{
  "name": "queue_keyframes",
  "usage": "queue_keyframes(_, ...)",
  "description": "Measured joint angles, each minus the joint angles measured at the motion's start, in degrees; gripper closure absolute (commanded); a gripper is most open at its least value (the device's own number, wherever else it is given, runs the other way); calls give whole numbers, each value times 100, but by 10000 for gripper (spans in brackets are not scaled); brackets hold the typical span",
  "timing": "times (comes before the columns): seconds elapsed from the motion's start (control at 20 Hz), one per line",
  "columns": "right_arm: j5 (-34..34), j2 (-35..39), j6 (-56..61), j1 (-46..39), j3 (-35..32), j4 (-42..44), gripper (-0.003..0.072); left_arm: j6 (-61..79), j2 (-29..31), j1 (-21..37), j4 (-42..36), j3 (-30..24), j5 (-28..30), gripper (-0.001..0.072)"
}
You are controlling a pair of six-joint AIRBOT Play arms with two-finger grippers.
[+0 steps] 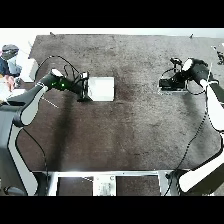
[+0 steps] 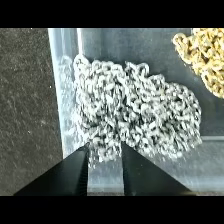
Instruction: Fold the box and place the chain.
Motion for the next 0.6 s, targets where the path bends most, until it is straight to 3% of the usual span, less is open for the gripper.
queue_keyframes(0.05, -2, -24, -15, 2, 0, 52, 467, 0, 0, 0, 2, 0, 0, 365)
queue_keyframes(0.15, -2, -66, -28, 2, 0, 103, 609, -2, 2, 0, 0, 0, 0, 365)
queue_keyframes(0.35, -85, -96, -57, 4, 0, 146, 609, -2, 0, 0, 2, 0, 0, 365)
queue_keyframes(0.45, -114, -96, -57, 4, 15, 155, 675, -2, 0, 0, 2, 0, 0, 365)
queue_keyframes(0.6, -118, 0, -57, 7, 33, 166, 676, -2, 0, 0, 2, 0, 2, 365)
